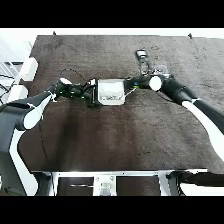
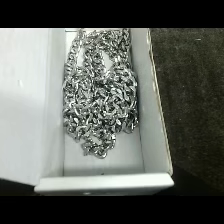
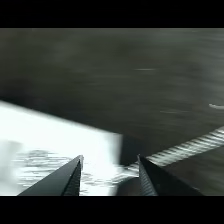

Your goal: Fold the box and place the chain.

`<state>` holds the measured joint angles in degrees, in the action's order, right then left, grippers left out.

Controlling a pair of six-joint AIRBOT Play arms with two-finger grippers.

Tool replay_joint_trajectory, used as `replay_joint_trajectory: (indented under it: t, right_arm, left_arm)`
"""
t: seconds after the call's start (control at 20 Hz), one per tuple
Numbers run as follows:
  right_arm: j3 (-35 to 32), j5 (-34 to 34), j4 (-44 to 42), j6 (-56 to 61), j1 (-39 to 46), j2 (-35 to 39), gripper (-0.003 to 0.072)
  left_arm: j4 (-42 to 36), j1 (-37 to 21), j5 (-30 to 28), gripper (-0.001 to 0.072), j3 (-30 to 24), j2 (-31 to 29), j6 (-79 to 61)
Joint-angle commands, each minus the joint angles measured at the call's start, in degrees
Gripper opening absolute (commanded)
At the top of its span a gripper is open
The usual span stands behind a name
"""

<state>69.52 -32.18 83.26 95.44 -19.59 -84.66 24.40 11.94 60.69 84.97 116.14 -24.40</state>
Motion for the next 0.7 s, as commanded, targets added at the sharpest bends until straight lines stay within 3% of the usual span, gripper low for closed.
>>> replay_joint_trajectory:
  t: [0.0, 0.25, 0.45, 0.65]
  right_arm:
    - [-1.9, 2.2, -0.2, 1.4, 9.8, -0.8, 0.0431]
    - [0.3, 10.5, -8.7, 1.6, 14.4, -11.0, 0.0429]
    - [7.8, 10.6, -12.7, 1.4, 13.1, -19.6, 0.0418]
    - [14.3, 10.6, -13.4, 1.4, 12.0, -24.5, 0.0361]
  left_arm:
    - [0.0, 0.0, 0.0, 0.0358, 0.0, 0.0, 0.0]
    - [0.0, 0.0, 0.0, 0.0358, 0.0, 0.0, 0.0]
    - [0.0, 0.0, -0.1, 0.0358, 0.0, 0.0, 0.0]
    - [0.0, 0.0, -0.1, 0.0358, 0.0, 0.0, 0.0]
